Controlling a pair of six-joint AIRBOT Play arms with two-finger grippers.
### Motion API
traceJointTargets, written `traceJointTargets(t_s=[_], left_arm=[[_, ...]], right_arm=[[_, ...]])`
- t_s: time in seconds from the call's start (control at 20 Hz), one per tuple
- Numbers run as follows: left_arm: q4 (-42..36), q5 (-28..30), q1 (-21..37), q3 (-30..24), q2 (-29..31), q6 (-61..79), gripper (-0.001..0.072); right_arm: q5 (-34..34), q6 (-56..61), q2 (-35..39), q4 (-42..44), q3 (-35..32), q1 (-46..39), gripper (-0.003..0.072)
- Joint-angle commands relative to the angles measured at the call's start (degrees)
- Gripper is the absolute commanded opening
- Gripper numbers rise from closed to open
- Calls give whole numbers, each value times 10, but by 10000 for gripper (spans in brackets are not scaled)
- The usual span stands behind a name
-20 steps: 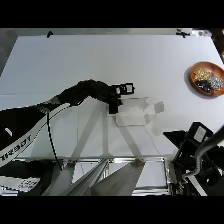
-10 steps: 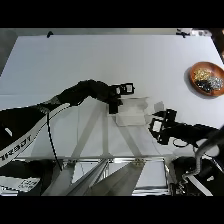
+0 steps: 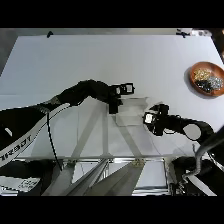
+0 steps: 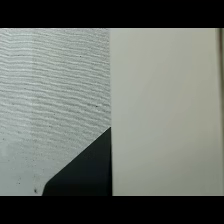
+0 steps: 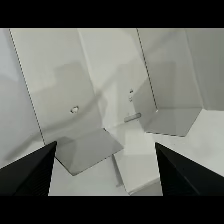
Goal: Fold the box and place the chain.
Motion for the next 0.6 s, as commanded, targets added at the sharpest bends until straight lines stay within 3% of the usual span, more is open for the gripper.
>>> traceJointTargets(t_s=[0.0,0.25,0.55], left_arm=[[0,0,0,0,0,0,14],[0,0,0,0,0,0,14],[0,0,0,0,0,0,14]], right_arm=[[55,-149,-9,138,0,-48,696],[127,-176,16,162,-3,-106,689],[50,-176,17,162,-45,-106,699]])
